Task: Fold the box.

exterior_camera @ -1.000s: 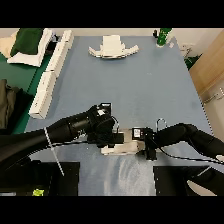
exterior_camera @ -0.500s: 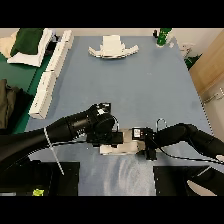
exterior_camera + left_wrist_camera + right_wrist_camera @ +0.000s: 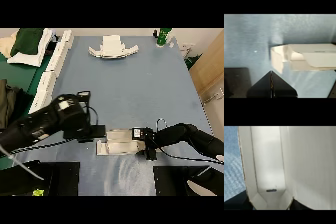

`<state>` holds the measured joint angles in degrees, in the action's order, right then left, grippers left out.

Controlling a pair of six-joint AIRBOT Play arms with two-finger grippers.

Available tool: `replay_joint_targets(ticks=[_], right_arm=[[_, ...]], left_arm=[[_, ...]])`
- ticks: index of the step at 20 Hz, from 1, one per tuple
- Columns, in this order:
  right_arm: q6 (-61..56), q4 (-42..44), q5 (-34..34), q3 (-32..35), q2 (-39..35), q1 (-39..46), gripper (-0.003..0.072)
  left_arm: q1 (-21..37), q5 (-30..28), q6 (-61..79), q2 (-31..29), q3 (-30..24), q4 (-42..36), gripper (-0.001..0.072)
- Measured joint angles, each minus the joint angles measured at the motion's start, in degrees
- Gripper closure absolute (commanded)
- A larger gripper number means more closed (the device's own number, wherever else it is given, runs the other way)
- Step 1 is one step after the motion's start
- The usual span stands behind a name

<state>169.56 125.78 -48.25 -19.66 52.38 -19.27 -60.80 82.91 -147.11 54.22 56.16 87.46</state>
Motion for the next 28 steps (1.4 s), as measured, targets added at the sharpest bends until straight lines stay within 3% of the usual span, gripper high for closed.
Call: replay_joint_targets(ticks=[3, 5, 11, 15, 22, 28], right_arm=[[0.00, 0.00, -0.02, 0.00, 0.00, 0.00, 0.0172], [0.00, 0.00, -0.02, 0.00, 0.00, 0.00, 0.0172], [-0.02, 0.00, -0.02, 0.00, 0.00, 0.00, 0.0172], [-0.02, 0.00, 0.00, 0.00, 0.00, 0.00, 0.0172], [-0.02, 0.00, -0.02, 0.00, 0.00, 0.00, 0.0172], [0.00, 0.00, -0.02, 0.00, 0.00, 0.00, 0.0172]], left_arm=[[3.48, 2.19, -1.31, -6.80, -4.72, 0.31, 0.0696], [5.79, -0.70, -1.66, -10.56, -10.10, -1.62, 0.0696], [9.73, -22.73, 4.15, -15.85, -29.05, -14.32, 0.0696], [10.34, -34.88, 9.42, -16.50, -37.62, -20.55, 0.0696], [10.51, -46.31, 15.10, -16.68, -42.42, -24.00, 0.0695], [10.51, -50.25, 22.16, -16.68, -42.95, -30.42, 0.0695]])
